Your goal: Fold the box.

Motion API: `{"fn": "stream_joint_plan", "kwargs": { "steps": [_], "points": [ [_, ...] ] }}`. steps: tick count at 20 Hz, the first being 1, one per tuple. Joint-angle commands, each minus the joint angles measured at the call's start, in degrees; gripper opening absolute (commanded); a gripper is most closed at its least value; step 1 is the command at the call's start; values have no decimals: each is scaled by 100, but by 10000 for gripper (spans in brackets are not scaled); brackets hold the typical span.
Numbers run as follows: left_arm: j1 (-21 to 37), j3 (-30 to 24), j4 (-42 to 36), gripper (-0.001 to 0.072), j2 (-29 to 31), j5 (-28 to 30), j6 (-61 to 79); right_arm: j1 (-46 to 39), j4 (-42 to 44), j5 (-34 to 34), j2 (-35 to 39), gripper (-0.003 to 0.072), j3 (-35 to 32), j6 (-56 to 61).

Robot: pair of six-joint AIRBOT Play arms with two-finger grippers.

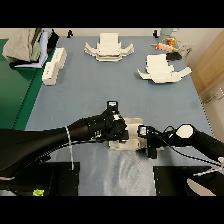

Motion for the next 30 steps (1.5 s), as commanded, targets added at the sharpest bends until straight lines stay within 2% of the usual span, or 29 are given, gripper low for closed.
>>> {"fn": "stream_joint_plan", "kwargs": {
  "steps": [1,3,4,5,6,8,10,12,15,17,19,20,21,22,25,30],
  "points": [
    [13,210,-55,680,306,-804,262,0,0,13,4,510,4,-2],
    [13,227,-50,678,590,-1311,450,0,0,13,4,510,4,0],
    [15,227,-55,617,715,-1604,531,0,0,13,4,510,4,-2],
    [33,227,-68,361,828,-1891,684,0,0,13,4,510,4,-2],
    [50,227,-96,21,933,-2144,992,0,0,13,4,509,4,-2],
    [48,225,-28,17,1067,-2297,1478,0,0,13,4,510,4,-2],
    [48,225,186,17,1088,-2159,1561,0,0,13,4,510,4,0],
    [59,225,201,17,1095,-1891,2243,0,-2,13,4,510,4,0],
    [811,-122,-935,15,1440,-1189,4409,0,0,13,4,510,4,-2],
    [1342,-640,-1005,16,1928,-765,5713,0,-2,13,4,510,4,-2],
    [1812,-1207,-1080,19,2439,-295,7136,0,0,13,4,510,4,-2],
    [2046,-1469,-1237,116,2638,-42,7816,0,-2,13,4,510,4,-2],
    [2282,-1733,-1462,581,2789,289,8664,0,-2,13,2,509,4,0],
    [2535,-2022,-1867,691,2900,723,9501,0,-2,13,4,510,4,0],
    [3075,-2697,-3353,690,2918,1528,11840,0,-2,13,4,510,4,-2],
    [3110,-3438,-4728,690,2581,2243,14771,0,0,13,2,510,4,-2]
  ]
}}
